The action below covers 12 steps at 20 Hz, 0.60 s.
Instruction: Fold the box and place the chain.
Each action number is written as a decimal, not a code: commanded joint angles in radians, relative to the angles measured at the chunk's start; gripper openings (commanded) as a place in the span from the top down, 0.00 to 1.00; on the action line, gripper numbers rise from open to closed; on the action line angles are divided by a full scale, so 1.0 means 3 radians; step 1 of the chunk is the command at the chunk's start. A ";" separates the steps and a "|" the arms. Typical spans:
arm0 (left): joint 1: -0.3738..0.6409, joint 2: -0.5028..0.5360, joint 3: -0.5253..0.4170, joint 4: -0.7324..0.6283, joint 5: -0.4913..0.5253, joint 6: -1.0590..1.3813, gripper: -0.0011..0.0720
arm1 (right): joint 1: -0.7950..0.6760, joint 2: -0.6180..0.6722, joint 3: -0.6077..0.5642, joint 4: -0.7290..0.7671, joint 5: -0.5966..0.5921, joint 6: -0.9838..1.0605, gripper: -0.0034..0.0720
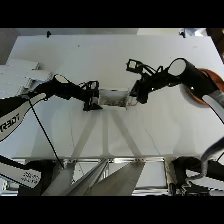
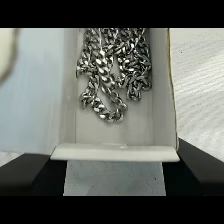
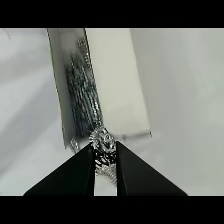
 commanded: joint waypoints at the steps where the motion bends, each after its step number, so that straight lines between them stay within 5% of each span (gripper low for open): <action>1: 0.0003 0.0003 0.0003 0.0000 0.0001 0.0000 0.60 | 0.0161 0.0032 0.0003 0.0547 -0.0253 0.0041 0.94; 10: 0.0003 0.0003 0.0003 0.0000 0.0001 0.0001 0.60 | 0.0767 -0.0557 0.0001 0.0202 -0.0927 0.0058 0.94; 11: 0.0003 0.0003 0.0003 0.0000 0.0001 0.0001 0.60 | 0.0779 -0.0575 0.0003 0.0158 -0.0916 0.0060 0.91; 12: 0.0003 0.0003 0.0003 0.0000 0.0003 0.0001 0.60 | 0.0782 -0.0572 0.0003 0.0137 -0.0904 0.0060 0.75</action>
